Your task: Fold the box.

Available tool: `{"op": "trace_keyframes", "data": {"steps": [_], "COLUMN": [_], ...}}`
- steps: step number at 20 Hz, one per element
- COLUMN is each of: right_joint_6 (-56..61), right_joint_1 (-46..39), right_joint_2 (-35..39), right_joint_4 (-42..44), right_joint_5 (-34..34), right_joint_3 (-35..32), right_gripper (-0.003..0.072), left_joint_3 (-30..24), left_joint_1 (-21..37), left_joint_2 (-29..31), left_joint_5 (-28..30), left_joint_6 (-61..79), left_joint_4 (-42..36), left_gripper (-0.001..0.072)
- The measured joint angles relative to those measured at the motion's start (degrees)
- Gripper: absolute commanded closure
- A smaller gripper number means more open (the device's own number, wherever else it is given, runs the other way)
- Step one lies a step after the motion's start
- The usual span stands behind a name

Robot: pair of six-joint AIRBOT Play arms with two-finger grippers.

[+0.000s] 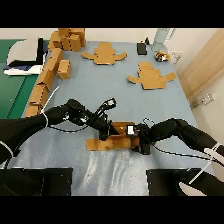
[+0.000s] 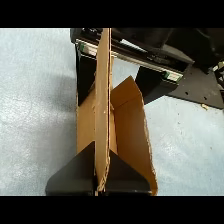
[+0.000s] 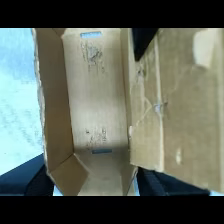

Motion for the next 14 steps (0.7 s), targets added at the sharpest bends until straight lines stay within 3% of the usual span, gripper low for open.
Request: {"op": "trace_keyframes", "data": {"steps": [4,6,13,14], "right_joint_6": [-0.1,-0.2,-0.2,-0.2], "right_joint_1": [0.0,0.0,0.0,0.0], "right_joint_2": [0.0,0.0,-1.4,-1.5], "right_joint_4": [0.2,0.2,0.5,0.7], "right_joint_5": [1.9,2.4,2.8,2.8], "right_joint_3": [-0.6,-0.7,-0.8,-0.8], "right_gripper": [-0.0010,0.0052,0.0051,0.0081], "left_joint_3": [0.0,0.0,0.0,0.0], "left_joint_1": [0.0,-0.1,-0.1,-0.1], "left_joint_2": [0.0,0.0,0.0,0.0], "left_joint_5": [0.0,0.0,0.0,0.0], "left_joint_6": [0.0,0.0,0.0,0.0], "left_joint_4": [0.0,0.0,0.0,0.0], "left_gripper": [0.0692,0.0692,0.0692,0.0692]}}
